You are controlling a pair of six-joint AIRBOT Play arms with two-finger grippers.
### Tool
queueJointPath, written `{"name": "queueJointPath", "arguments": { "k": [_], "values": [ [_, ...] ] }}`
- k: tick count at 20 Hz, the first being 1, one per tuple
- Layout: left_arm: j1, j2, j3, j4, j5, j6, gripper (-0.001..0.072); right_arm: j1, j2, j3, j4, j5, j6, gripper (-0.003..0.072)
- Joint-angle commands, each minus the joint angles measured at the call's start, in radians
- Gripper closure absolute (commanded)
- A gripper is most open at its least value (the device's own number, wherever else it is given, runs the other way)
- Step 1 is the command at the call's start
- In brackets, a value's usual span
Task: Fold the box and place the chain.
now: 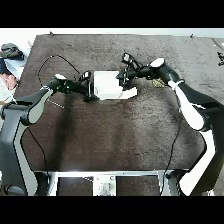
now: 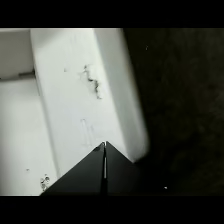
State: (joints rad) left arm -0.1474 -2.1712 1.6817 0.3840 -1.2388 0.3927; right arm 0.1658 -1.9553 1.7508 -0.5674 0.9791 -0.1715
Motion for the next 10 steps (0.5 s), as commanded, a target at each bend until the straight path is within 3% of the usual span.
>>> {"name": "queueJointPath", "arguments": {
  "k": [1,2,5,6,7,10],
  "values": [
    [0.001,0.0,0.0,0.0,0.0,0.0,0.0359,-0.034,0.099,0.001,-0.028,0.119,0.015,0.0324],
    [0.001,0.0,0.0,0.0,0.0,0.0,0.0359,-0.045,0.12,0.001,-0.077,0.157,0.015,0.0086],
    [0.001,0.0,0.0,0.0,0.0,0.0,0.0358,-0.052,0.132,-0.008,-0.257,0.181,0.085,0.0091],
    [0.001,0.0,0.0,0.0,0.0,0.0,0.0359,-0.051,0.128,-0.024,-0.28,0.177,0.085,0.0073],
    [0.001,0.0,0.0,0.0,0.0,0.0,0.0358,-0.05,0.117,-0.039,-0.282,0.172,0.085,-0.0031],
    [0.001,0.0,0.0,0.0,0.0,0.0,0.0359,-0.05,0.062,-0.073,-0.285,0.175,0.066,-0.0029]
  ]
}}
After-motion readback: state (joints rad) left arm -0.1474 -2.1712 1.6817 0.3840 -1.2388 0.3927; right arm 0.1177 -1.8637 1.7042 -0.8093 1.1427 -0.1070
